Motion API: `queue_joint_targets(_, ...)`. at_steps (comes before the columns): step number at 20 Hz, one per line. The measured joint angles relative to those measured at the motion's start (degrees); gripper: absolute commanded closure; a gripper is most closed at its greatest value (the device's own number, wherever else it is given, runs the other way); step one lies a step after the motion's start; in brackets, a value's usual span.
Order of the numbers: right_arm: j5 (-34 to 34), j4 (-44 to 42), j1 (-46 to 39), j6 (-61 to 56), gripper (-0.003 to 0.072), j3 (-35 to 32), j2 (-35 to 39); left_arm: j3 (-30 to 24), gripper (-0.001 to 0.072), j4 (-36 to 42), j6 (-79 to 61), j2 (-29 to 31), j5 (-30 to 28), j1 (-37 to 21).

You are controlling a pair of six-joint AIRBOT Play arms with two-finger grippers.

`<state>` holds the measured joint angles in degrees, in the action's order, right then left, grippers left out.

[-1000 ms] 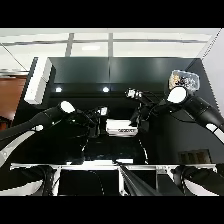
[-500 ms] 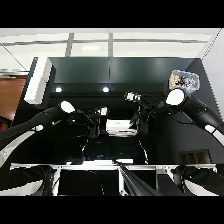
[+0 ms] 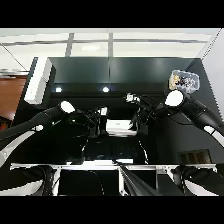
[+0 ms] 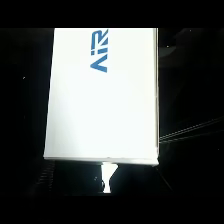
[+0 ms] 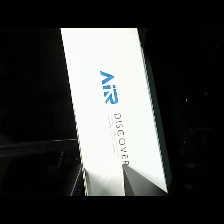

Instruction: Fold the box and place the chain.

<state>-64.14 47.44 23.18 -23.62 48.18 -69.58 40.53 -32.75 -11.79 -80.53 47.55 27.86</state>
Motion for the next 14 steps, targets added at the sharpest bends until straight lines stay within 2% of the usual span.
queue_joint_targets(13,0.2,0.9,-0.6,-2.3,0.0368,-0.8,1.5,0.0,0.0378,0.0,0.1,0.0,0.0,0.0)
queue_joint_targets(14,-0.2,0.3,-1.2,-3.8,0.0409,-0.4,2.3,0.0,0.0378,0.0,0.1,0.0,0.0,0.0)
